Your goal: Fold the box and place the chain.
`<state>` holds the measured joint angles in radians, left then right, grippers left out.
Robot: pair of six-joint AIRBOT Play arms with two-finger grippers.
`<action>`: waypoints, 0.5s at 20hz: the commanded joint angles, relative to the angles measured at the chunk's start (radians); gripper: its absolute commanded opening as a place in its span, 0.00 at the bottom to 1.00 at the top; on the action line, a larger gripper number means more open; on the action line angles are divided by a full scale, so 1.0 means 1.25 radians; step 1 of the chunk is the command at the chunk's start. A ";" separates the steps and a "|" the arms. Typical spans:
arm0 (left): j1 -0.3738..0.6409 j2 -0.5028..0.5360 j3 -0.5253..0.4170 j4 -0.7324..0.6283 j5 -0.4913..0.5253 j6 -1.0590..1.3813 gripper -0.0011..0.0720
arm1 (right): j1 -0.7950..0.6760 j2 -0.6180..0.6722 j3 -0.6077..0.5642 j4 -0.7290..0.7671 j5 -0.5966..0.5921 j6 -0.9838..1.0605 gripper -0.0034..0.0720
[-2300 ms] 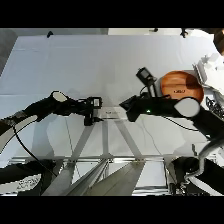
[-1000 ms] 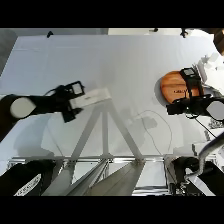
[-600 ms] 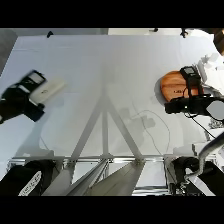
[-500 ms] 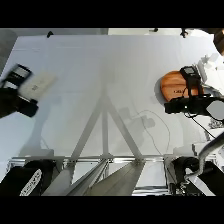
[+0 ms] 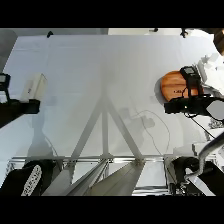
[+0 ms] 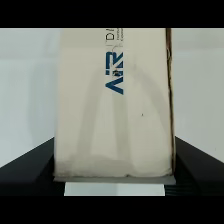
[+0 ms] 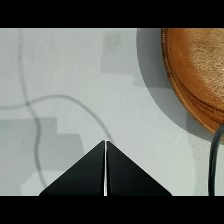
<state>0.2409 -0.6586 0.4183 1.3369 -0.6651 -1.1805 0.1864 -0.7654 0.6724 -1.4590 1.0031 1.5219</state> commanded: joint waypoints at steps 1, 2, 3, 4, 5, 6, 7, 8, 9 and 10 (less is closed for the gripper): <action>0.010 -0.061 -0.070 -0.024 0.023 0.008 0.03 | -0.001 0.001 0.001 0.000 0.000 0.000 0.06; 0.010 -0.091 -0.077 -0.024 0.028 0.008 0.03 | -0.001 0.001 0.001 0.000 0.000 0.000 0.06; 0.010 -0.122 -0.079 -0.025 0.030 0.008 0.03 | -0.001 0.001 0.001 0.000 0.000 0.000 0.06; 0.010 -0.150 -0.079 -0.024 0.034 0.008 0.03 | -0.001 0.001 0.001 0.001 0.000 0.000 0.06; 0.010 -0.178 -0.079 -0.024 0.045 0.008 0.04 | -0.001 0.001 0.001 0.000 0.000 0.000 0.06; 0.010 -0.197 -0.079 -0.024 0.055 0.008 0.10 | -0.001 0.001 0.001 0.000 0.000 0.000 0.06; 0.010 -0.209 -0.079 -0.024 0.060 0.008 0.34 | -0.001 0.001 0.001 0.000 0.000 0.000 0.06; 0.010 -0.210 -0.079 -0.024 0.064 0.009 0.65 | -0.001 0.001 0.001 0.000 0.000 0.000 0.06; 0.010 -0.207 -0.079 -0.025 0.079 0.009 0.93 | -0.001 0.001 0.001 0.000 0.000 0.000 0.06; 0.010 -0.202 -0.079 -0.025 0.091 0.009 0.96 | -0.001 0.001 0.001 0.000 0.000 0.000 0.06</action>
<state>0.2531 -0.8906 0.3237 1.3083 -0.5922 -1.1706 0.1864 -0.7654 0.6724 -1.4586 1.0027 1.5219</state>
